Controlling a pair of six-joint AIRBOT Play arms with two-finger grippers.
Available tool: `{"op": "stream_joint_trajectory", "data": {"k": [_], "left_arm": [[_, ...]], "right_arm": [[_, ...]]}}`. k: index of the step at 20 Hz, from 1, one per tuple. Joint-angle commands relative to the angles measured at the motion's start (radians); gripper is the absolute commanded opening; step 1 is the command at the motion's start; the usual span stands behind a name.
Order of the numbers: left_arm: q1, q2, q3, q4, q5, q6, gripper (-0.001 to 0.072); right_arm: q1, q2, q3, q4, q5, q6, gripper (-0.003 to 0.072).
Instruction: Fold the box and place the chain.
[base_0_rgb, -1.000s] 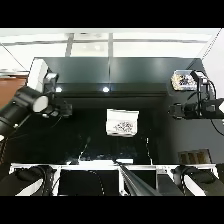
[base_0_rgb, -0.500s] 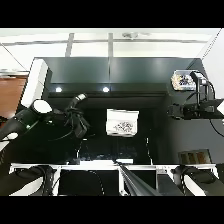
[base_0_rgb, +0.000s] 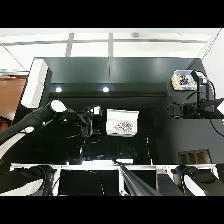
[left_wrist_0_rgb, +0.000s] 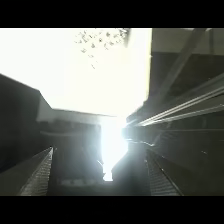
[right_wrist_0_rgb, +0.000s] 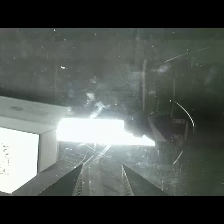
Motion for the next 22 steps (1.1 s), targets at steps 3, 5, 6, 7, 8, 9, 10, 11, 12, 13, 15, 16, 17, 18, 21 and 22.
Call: {"op": "stream_joint_trajectory", "data": {"k": [3,5,6,7,8,9,10,11,12,13,15,16,17,18,21,22], "left_arm": [[-0.011,-0.090,0.068,-0.024,-0.010,0.071,0.0720],[-0.021,-0.099,0.079,-0.024,-0.011,0.071,0.0715],[-0.029,-0.101,0.080,-0.025,-0.010,0.071,0.0716],[-0.032,-0.103,0.080,-0.024,-0.010,0.071,0.0715],[-0.036,-0.105,0.080,-0.025,-0.010,0.071,0.0715],[-0.037,-0.108,0.080,-0.025,-0.008,0.071,0.0715],[-0.039,-0.112,0.080,-0.032,-0.008,0.071,0.0715],[-0.039,-0.115,0.080,-0.045,-0.008,0.071,0.0715],[-0.039,-0.118,0.080,-0.069,-0.007,0.071,0.0715],[-0.039,-0.121,0.081,-0.080,-0.006,0.071,0.0715],[-0.039,-0.121,0.082,-0.084,-0.001,0.071,0.0715],[-0.039,-0.121,0.082,-0.089,0.008,0.071,0.0714],[-0.042,-0.121,0.084,-0.093,0.014,0.071,0.0714],[-0.045,-0.123,0.086,-0.096,0.019,0.071,0.0715],[-0.076,-0.125,0.089,-0.092,0.036,0.071,0.0714],[-0.082,-0.125,0.089,-0.091,0.044,0.071,0.0714]], "right_arm": [[0.000,-0.001,0.000,0.003,-0.003,0.002,0.0283],[0.000,-0.001,0.000,0.003,-0.003,0.002,0.0283],[0.000,-0.001,0.000,0.003,-0.003,0.002,0.0283],[0.000,-0.001,0.000,0.003,-0.003,0.002,0.0283],[0.000,-0.001,0.000,0.003,-0.003,0.002,0.0283],[0.000,-0.001,0.000,0.003,-0.004,0.002,0.0283],[0.000,-0.001,0.000,0.003,-0.004,0.002,0.0283],[0.000,-0.001,0.000,0.003,-0.003,0.002,0.0283],[0.000,-0.001,0.000,0.003,-0.004,0.002,0.0283],[0.000,-0.001,0.000,0.003,-0.004,0.002,0.0283],[0.000,-0.001,0.000,0.003,-0.005,0.002,0.0283],[0.000,-0.001,0.000,0.003,-0.007,0.002,0.0283],[0.000,-0.001,0.000,0.003,-0.010,0.002,0.0283],[0.000,-0.001,0.000,0.003,-0.014,0.003,0.0283],[0.000,-0.001,0.000,0.003,-0.025,0.010,0.0283],[0.000,-0.001,0.000,0.003,-0.025,0.010,0.0283]]}}
